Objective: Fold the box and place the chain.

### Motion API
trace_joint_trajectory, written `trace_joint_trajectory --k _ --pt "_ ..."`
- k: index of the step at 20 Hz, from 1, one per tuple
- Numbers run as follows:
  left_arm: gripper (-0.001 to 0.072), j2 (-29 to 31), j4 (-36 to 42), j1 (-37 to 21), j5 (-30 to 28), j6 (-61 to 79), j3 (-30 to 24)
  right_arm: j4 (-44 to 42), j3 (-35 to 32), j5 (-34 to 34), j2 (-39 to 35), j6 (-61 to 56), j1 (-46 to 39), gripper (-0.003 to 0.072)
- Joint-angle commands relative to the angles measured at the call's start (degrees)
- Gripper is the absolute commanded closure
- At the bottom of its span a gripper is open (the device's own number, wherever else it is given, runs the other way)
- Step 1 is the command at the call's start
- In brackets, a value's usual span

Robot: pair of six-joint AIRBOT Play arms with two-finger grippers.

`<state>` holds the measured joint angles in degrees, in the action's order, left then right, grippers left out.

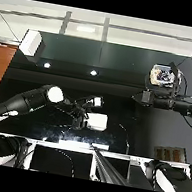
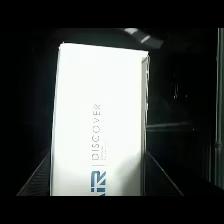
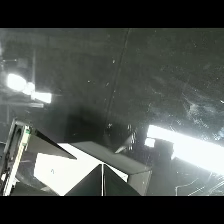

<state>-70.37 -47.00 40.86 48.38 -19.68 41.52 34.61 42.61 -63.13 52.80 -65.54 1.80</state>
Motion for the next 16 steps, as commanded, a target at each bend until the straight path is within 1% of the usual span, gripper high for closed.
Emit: trace_joint_trajectory --k 1,6,9,10,12,13,14,16 --pt "-0.0001 -0.5 -5.1 2.1 -2.5 0.1 0.0 0.0 0.1 0.0 0.0 0.0 0.0 0.0676" --pt "-0.0001 -3.5 -5.0 4.9 -8.8 -0.3 0.0 0.0 0.1 0.0 0.0 0.0 0.0 0.0676" --pt "0.0001 -5.4 -5.0 6.3 -9.3 -0.3 0.0 0.0 0.1 0.0 0.0 0.0 0.0 0.0676" --pt "0.0036 -5.3 -5.1 6.5 -9.3 -1.7 0.0 0.0 0.1 0.0 0.0 0.0 0.0 0.0676" --pt "0.0385 -4.4 -7.1 6.2 -8.7 -5.1 0.2 0.0 0.1 0.0 0.0 0.0 0.0 0.0676" --pt "0.0429 -3.6 -8.7 5.4 -8.0 -8.1 0.6 0.0 0.1 0.0 0.0 0.0 0.0 0.0676" --pt "0.0429 -2.5 -9.8 4.1 -6.7 -10.8 0.9 0.0 0.1 0.0 0.0 0.0 0.0 0.0676" --pt "0.0429 0.8 -13.4 -1.0 -3.3 -15.3 0.9 0.0 0.1 -0.1 0.0 0.0 0.0 0.0676"
